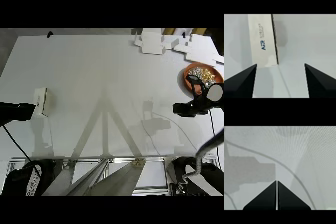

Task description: Fold the box and place the chain.

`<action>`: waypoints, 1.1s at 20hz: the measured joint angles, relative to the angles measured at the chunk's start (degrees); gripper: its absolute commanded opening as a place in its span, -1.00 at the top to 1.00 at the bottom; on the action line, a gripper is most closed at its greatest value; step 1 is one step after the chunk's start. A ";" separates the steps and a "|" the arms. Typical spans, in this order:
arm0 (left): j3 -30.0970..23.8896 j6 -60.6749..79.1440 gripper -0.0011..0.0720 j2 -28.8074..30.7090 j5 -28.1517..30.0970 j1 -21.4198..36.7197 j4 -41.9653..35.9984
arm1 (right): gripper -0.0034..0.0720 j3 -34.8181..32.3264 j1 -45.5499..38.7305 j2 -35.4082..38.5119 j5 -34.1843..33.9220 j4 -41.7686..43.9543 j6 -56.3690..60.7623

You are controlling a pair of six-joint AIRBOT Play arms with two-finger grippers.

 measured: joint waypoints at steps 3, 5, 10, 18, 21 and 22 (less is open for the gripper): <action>0.00 -1.40 -0.77 0.52 -1.27 0.00 0.02 | 0.87 0.00 0.00 0.02 0.00 0.00 -0.02; 0.00 -1.79 -0.77 0.68 -1.66 0.00 0.09 | 0.87 0.00 0.00 0.00 0.00 0.00 0.00; 0.00 -2.36 -0.77 0.79 -2.05 0.00 0.20 | 0.87 0.00 0.00 0.00 0.00 0.00 0.00; 0.00 -2.40 -0.77 -1.79 -1.11 0.00 0.59 | 0.87 0.00 0.00 0.00 -0.02 0.00 -0.02; -0.04 -2.43 -0.77 -4.46 -0.09 0.00 0.61 | 0.87 0.00 0.00 0.00 0.00 0.00 0.00; -0.07 -2.43 -0.77 -5.44 0.22 0.00 0.61 | 0.87 0.00 0.00 0.00 0.00 0.00 0.00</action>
